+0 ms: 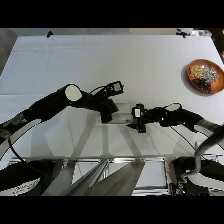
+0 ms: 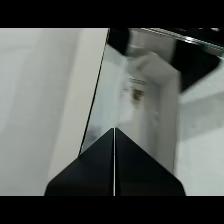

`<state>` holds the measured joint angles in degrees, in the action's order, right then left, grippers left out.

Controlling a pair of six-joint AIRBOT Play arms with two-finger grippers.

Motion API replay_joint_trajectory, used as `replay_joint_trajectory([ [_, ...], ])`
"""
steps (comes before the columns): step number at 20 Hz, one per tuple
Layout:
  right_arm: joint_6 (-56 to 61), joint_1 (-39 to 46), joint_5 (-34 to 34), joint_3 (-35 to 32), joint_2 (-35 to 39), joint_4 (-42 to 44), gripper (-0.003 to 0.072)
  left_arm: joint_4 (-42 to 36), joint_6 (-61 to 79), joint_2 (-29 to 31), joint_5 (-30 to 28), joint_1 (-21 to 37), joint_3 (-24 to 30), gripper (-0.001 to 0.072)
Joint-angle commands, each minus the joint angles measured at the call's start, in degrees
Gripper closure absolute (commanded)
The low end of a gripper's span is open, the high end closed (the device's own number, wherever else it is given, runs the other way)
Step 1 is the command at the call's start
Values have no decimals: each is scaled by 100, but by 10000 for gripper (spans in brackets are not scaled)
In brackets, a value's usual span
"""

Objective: Fold the box and place the chain.

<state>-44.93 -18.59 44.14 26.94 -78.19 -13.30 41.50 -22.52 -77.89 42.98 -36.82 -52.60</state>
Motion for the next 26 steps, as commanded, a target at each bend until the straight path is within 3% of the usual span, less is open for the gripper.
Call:
replay_joint_trajectory([
  [1,0,2,0,-4,4,0,248,-103,-439,-166,-1327,2,2,701],
  [3,0,2,0,-4,4,0,248,-90,-684,-219,-1718,13,2,699],
  [7,0,2,0,-4,4,0,248,-72,-754,-516,-1757,11,2,699],
  [14,0,2,0,-4,4,0,248,103,-754,-918,-511,11,2,700],
  [17,0,2,0,-4,4,0,248,168,-752,-984,-243,11,2,699],
  [26,0,2,0,-4,4,0,248,-140,-560,-616,-695,11,-4,699],
])
